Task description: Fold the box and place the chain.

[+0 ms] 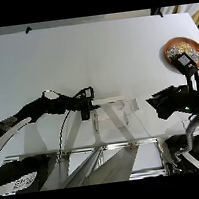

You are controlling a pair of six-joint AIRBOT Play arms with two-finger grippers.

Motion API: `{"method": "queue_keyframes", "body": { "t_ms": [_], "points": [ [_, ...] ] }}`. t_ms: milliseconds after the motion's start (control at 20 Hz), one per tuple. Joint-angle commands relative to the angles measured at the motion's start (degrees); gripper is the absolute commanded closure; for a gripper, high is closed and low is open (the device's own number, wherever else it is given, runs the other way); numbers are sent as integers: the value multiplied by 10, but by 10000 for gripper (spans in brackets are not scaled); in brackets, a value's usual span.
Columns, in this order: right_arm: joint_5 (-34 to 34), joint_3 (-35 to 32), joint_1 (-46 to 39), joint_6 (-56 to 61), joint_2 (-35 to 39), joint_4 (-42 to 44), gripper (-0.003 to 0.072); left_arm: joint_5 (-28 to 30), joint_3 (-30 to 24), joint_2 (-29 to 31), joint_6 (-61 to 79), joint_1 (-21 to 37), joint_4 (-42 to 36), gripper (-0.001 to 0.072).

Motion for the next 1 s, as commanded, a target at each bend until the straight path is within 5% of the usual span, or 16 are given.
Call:
{"method": "queue_keyframes", "body": {
  "t_ms": [0,950],
  "points": [
    [-5,0,0,0,0,0,367,9,0,-2,3,0,0,704],
    [-8,0,0,0,0,1,367,-30,24,-9,55,-1,0,707]
  ]
}}
